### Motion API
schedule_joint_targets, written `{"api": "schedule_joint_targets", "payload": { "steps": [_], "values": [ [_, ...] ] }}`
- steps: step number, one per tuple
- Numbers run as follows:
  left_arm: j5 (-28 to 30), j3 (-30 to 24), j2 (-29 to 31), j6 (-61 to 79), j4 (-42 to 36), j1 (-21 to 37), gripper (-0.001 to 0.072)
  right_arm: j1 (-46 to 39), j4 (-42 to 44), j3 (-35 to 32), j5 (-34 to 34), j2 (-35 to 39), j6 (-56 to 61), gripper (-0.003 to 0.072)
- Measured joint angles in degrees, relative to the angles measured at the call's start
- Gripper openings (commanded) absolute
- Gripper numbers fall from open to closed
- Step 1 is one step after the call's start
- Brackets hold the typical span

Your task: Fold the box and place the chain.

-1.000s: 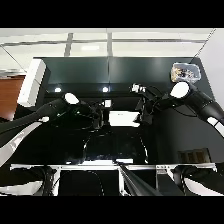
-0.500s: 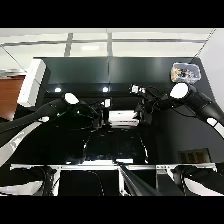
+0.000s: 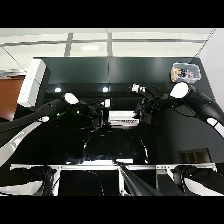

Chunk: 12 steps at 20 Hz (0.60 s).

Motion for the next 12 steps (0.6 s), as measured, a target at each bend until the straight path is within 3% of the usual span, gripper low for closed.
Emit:
{"api": "schedule_joint_targets", "payload": {
  "steps": [12],
  "values": [
    [-0.07, 0.00, 0.00, 0.07, 0.02, 0.00, 0.0484, 0.00, 0.22, -0.02, 0.74, 0.00, 0.04, 0.0274]
  ]
}}
